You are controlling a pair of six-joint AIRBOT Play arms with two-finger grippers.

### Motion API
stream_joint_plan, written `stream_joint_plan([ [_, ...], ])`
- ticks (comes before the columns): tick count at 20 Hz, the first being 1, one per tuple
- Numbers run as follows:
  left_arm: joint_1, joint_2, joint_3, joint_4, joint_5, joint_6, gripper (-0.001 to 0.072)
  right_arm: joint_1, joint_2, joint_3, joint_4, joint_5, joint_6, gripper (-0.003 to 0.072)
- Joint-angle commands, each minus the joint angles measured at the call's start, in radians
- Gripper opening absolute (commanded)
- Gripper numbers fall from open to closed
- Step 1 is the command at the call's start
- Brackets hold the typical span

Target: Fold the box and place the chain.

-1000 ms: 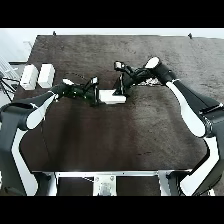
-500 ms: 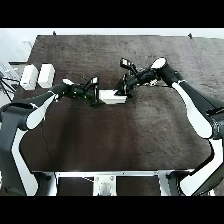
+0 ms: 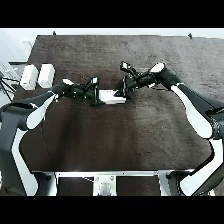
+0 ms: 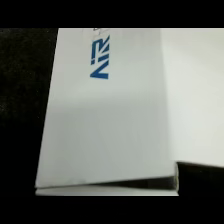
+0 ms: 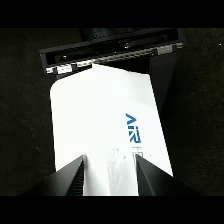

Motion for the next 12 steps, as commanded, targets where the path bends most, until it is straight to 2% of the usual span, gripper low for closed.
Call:
stream_joint_plan([
  [1,0.0,0.001,0.0,0.0,0.0,0.0,0.0466,0.003,0.0,-0.002,0.002,-0.012,-0.013,0.0438],
  [8,0.0,0.001,0.0,0.0,0.0,0.0,0.0466,0.043,0.0,-0.005,-0.069,-0.006,-0.014,0.0437],
  [12,0.0,0.001,0.0,0.0,0.0,0.0,0.0466,0.044,0.0,-0.006,-0.085,-0.04,-0.014,0.0436],
])
